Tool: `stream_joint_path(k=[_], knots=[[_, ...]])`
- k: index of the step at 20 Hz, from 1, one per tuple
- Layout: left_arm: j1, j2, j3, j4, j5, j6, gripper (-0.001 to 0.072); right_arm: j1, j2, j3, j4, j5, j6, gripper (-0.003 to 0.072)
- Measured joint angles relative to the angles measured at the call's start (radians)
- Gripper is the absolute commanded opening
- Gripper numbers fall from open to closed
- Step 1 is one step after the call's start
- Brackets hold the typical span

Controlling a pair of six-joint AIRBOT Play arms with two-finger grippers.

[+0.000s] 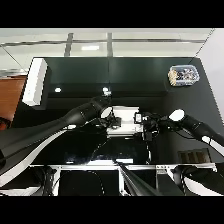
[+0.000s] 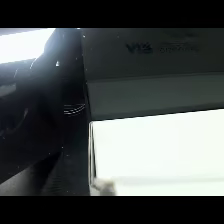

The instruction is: Fold the box and place the chain.

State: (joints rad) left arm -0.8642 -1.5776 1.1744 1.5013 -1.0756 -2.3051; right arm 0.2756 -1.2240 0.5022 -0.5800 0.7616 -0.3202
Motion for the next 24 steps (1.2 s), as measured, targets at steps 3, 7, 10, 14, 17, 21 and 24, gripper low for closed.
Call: stream_joint_path(k=[3, 7, 10, 14, 17, 21, 24], knots=[[-0.01, -0.003, 0.006, 0.005, 0.0, -0.022, 0.0219, 0.0, 0.0, 0.0, 0.0, 0.0, 0.0, 0.0407], [-0.017, -0.005, 0.008, 0.01, -0.004, -0.04, 0.0025, 0.0, 0.0, 0.0, 0.001, 0.0, 0.005, 0.0407], [-0.019, -0.005, 0.008, 0.009, -0.004, -0.039, 0.0065, 0.0, 0.0, 0.0, 0.001, 0.0, 0.002, 0.0407], [-0.02, -0.005, 0.015, -0.009, -0.011, -0.032, 0.0465, 0.0, 0.0, 0.0, 0.0, 0.0, 0.0, 0.0407], [-0.02, -0.005, 0.019, -0.002, -0.018, -0.032, 0.0462, 0.0, 0.0, 0.0, 0.0, 0.0, 0.0, 0.0406], [-0.018, -0.005, 0.021, 0.013, -0.037, -0.034, 0.0025, 0.0, 0.0, 0.0, 0.0, 0.0, 0.001, 0.0407], [-0.017, -0.005, 0.021, 0.013, -0.029, -0.037, 0.0025, 0.0, 0.0, 0.0, 0.001, -0.001, 0.004, 0.0407]])
